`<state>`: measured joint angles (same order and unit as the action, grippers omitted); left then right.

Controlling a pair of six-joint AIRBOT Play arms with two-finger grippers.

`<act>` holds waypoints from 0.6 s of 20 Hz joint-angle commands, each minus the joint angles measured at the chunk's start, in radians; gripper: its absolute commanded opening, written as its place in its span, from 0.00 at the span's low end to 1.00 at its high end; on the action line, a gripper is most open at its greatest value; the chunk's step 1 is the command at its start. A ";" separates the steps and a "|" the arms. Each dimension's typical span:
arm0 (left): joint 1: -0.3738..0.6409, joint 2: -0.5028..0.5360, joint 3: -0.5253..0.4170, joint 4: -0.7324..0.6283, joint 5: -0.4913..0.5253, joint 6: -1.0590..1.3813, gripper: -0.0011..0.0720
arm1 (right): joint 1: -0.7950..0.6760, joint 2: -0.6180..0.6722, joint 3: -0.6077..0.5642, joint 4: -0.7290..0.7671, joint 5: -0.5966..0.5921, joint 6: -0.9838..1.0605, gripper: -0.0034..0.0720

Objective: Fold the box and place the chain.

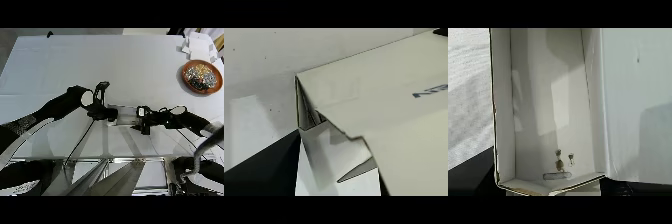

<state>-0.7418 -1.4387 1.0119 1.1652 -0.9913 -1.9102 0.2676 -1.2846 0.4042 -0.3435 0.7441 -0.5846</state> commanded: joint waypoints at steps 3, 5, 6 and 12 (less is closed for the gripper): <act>-0.036 -0.055 0.093 0.081 -0.076 -0.163 0.69 | 0.000 0.001 0.000 0.000 0.000 0.000 0.48; -0.061 -0.098 0.149 0.118 -0.126 -0.177 0.67 | 0.000 0.001 0.000 0.000 0.000 0.000 0.48; -0.072 -0.118 0.170 0.131 -0.140 -0.196 0.67 | 0.000 0.001 0.000 0.000 0.000 0.000 0.48; -0.095 -0.180 0.184 0.138 -0.151 -0.301 0.67 | 0.000 0.001 0.000 0.000 0.000 0.000 0.48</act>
<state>-0.8284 -1.5955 1.1843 1.2884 -1.1252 -2.1517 0.2676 -1.2846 0.4042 -0.3435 0.7441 -0.5846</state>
